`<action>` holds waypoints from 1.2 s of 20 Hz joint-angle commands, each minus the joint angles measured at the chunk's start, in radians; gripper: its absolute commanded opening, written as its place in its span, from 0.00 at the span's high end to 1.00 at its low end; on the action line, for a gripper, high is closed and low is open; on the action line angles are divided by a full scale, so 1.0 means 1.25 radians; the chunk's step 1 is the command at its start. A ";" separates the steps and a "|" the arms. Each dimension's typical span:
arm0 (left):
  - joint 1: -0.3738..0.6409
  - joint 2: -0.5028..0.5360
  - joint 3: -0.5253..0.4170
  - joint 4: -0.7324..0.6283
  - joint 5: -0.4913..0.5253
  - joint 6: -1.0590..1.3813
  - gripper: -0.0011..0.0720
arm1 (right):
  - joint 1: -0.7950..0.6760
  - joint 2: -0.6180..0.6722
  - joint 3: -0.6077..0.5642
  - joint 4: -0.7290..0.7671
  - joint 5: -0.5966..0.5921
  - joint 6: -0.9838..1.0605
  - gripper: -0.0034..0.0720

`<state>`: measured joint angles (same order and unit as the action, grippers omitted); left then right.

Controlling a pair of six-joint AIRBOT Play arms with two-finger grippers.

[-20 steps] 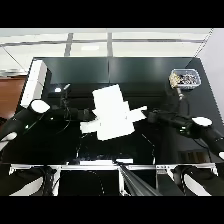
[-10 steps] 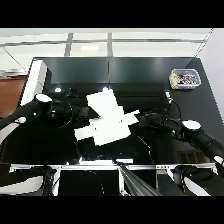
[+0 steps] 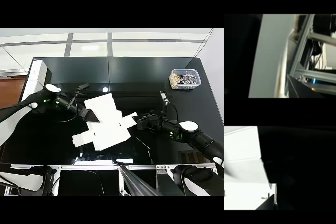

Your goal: Fold the box and place the chain.

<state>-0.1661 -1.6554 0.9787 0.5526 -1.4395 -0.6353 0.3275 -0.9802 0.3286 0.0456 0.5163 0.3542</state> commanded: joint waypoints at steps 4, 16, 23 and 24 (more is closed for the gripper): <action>-0.022 -0.042 0.054 0.097 -0.067 0.002 0.55 | 0.004 0.001 -0.001 -0.004 -0.008 0.000 0.94; -0.030 0.062 0.050 0.117 -0.076 0.002 0.96 | -0.136 0.031 0.146 -0.271 0.280 0.010 0.02; -0.160 0.269 -0.093 0.118 0.308 0.353 0.95 | -0.230 0.034 0.304 -0.508 0.351 0.048 0.02; -0.175 0.263 -0.093 0.119 0.315 0.413 0.95 | -0.230 0.034 0.304 -0.482 0.331 0.048 0.02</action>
